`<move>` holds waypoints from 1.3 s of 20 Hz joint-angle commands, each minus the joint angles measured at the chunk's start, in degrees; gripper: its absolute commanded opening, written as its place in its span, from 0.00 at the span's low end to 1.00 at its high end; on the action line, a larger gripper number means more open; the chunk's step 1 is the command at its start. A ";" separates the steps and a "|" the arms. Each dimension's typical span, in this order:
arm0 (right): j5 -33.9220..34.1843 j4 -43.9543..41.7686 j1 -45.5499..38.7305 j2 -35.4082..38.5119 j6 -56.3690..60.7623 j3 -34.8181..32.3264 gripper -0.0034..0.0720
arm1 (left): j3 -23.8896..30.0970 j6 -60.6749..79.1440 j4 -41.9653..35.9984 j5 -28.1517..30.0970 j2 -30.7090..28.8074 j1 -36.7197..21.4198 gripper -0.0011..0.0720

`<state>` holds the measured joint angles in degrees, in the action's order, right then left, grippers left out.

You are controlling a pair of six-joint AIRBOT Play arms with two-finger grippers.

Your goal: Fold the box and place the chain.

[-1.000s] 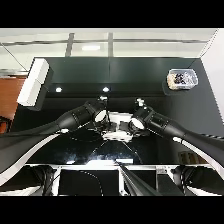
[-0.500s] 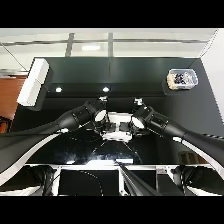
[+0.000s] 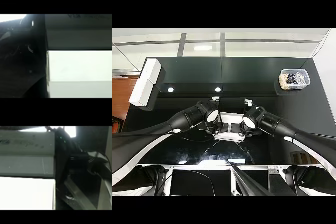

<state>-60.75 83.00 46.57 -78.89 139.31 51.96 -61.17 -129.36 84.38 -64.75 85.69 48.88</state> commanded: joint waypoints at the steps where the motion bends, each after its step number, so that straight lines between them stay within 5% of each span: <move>1: 0.00 -0.04 0.11 -0.02 -0.35 0.02 0.07 | 0.02 0.13 0.20 -0.07 -0.02 -0.04 0.05; 6: 0.46 0.00 0.09 0.04 -0.98 0.04 0.09 | 0.02 0.13 0.20 -0.04 -0.02 -0.04 0.05; 7: 0.50 0.00 0.09 0.17 -1.18 0.04 0.34 | 0.02 0.13 0.20 -0.04 -0.02 -0.04 0.05; 8: 0.33 0.02 0.07 0.46 -1.51 0.07 0.47 | 0.02 0.13 0.20 -0.07 -0.02 -0.04 0.05; 13: -0.79 0.00 -0.31 6.82 -7.10 1.90 0.48 | 0.02 0.15 0.20 -0.31 -0.02 -0.04 0.05; 18: -11.21 1.42 -5.86 17.25 -13.92 4.09 0.48 | 0.02 0.15 0.22 -0.26 -0.02 -0.04 0.05; 23: -20.46 27.50 -14.23 24.02 -16.35 4.09 0.47 | 0.02 0.13 0.22 -0.26 -0.02 -0.04 0.05; 26: -9.92 31.67 -25.00 23.58 -18.75 3.96 0.47 | 0.02 0.13 0.22 -0.26 -0.02 -0.04 0.05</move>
<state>-76.05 105.73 29.58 -56.31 122.78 55.90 -61.17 -129.21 84.58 -65.01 85.69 48.88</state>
